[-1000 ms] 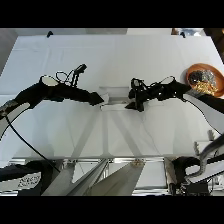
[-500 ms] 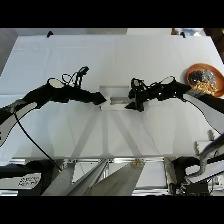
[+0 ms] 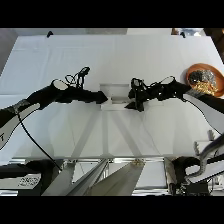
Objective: Fold the box and place the chain.
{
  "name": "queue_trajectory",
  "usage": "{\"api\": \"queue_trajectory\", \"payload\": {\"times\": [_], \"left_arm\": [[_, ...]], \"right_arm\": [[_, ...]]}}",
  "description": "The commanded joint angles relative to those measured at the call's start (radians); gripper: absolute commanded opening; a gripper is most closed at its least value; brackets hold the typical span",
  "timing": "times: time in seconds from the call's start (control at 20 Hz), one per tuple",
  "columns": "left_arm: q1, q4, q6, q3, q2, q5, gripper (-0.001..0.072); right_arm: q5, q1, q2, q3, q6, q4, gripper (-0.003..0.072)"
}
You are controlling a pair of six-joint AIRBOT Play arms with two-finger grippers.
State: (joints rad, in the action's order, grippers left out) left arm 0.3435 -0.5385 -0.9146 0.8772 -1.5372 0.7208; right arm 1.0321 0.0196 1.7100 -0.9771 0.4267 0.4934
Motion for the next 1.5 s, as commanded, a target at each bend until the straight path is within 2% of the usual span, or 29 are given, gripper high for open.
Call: {"api": "queue_trajectory", "payload": {"times": [0.0, 0.15, 0.45, 0.7, 0.95, 1.1, 1.25, 1.35, 1.45], "left_arm": [[0.008, -0.099, -0.064, 0.000, 0.000, -0.005, 0.0638], [0.008, -0.169, -0.105, 0.000, 0.000, 0.011, 0.0637], [0.008, -0.166, -0.122, 0.012, 0.003, 0.010, 0.0637], [0.007, -0.179, -0.176, 0.083, 0.001, 0.063, 0.0635], [0.008, -0.331, -0.337, 0.185, -0.002, 0.143, 0.0626], [0.022, -0.423, -0.407, 0.227, -0.003, 0.224, 0.0624], [0.056, -0.528, -0.509, 0.274, -0.023, 0.299, 0.0582], [0.090, -0.570, -0.549, 0.317, -0.056, 0.352, 0.0582], [0.128, -0.598, -0.610, 0.340, -0.091, 0.357, 0.0582]], "right_arm": [[0.001, 0.000, 0.000, -0.001, 0.000, 0.000, 0.0242], [0.001, 0.000, 0.000, -0.001, 0.000, 0.000, 0.0242], [0.001, 0.000, 0.000, -0.001, 0.000, 0.000, 0.0242], [0.000, 0.000, 0.000, -0.001, 0.000, 0.000, 0.0242], [0.001, 0.000, 0.000, -0.001, 0.000, 0.000, 0.0242], [0.000, 0.000, 0.000, -0.001, 0.000, 0.000, 0.0242], [0.001, 0.000, 0.000, -0.001, 0.000, 0.000, 0.0242], [0.001, 0.000, 0.000, -0.001, 0.000, 0.000, 0.0242], [0.000, 0.000, 0.000, -0.001, 0.000, 0.000, 0.0242]]}}
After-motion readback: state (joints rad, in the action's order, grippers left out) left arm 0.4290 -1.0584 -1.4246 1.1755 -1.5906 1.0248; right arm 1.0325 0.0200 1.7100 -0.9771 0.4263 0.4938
